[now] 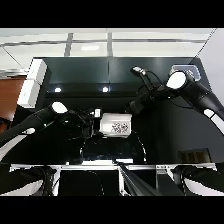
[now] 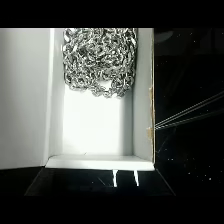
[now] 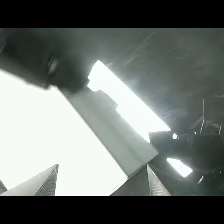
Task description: Fold the box and place the chain.
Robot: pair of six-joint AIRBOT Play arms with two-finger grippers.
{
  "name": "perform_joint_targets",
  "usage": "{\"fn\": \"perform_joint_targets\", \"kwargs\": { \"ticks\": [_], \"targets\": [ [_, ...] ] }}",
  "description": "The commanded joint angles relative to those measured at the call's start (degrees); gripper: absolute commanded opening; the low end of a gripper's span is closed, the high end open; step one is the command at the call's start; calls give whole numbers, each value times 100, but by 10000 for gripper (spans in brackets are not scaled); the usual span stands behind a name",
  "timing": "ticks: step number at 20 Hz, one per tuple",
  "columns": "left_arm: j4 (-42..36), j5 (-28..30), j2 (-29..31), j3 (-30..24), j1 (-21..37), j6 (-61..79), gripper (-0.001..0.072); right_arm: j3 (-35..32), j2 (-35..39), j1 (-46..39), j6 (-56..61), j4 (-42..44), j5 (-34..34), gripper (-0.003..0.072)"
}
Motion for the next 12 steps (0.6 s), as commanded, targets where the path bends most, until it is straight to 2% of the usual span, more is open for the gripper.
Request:
{"fn": "perform_joint_targets", "kwargs": {
  "ticks": [1, 2, 3, 7, 12],
  "targets": [
    [2, 2, -4, 0, 0, 2, 370, -22, -22, 254, -1134, -11, 529, 600],
    [2, 2, -4, 0, 0, 2, 370, -109, -24, 352, -1392, -9, 382, 601],
    [2, 2, -4, 0, 0, 2, 370, -197, -44, 422, -1482, -11, 269, 703],
    [2, 2, -4, 0, 0, 2, 370, -466, -85, 629, -2059, 4, 278, 703],
    [2, 2, -4, 0, 0, 0, 369, -492, -83, 866, -2643, 9, 105, 701]
  ]
}}
